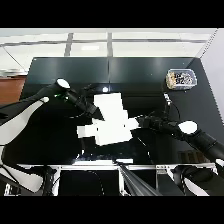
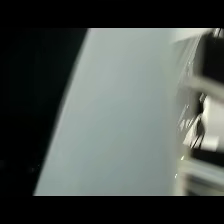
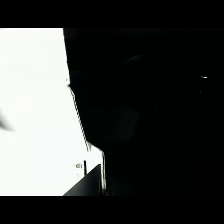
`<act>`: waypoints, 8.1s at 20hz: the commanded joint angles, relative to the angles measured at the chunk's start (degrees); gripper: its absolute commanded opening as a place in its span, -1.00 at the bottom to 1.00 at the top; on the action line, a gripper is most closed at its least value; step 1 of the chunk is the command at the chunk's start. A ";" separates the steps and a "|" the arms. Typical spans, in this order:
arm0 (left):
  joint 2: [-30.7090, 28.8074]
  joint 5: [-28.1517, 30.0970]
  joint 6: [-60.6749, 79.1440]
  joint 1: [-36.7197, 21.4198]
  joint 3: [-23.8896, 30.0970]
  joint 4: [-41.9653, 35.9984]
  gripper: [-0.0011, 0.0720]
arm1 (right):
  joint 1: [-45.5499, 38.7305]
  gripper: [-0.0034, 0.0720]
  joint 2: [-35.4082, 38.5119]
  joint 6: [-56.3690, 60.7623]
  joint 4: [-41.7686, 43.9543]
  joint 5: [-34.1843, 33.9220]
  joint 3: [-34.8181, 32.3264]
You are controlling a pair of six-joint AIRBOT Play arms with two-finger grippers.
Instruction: Fold the box and place the chain.
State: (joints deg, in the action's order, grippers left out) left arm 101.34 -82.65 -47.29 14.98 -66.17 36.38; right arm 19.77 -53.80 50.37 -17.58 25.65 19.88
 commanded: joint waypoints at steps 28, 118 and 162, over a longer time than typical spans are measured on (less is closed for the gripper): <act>-15.72 31.67 42.42 9.51 17.11 -2.14 -0.90 | -1.44 0.97 0.39 -33.24 -35.17 20.39 16.90; -33.59 15.52 15.26 0.92 17.05 18.91 0.67 | 5.11 -0.45 -20.33 -64.92 -13.55 12.70 13.20; -35.76 35.78 58.01 7.85 31.39 8.70 0.91 | 5.11 -0.44 -20.33 -64.96 -13.55 12.70 13.20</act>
State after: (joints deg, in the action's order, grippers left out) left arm 63.94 -52.01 6.24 19.38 -35.20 43.75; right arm 24.84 -74.11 -14.61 -31.16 38.33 33.10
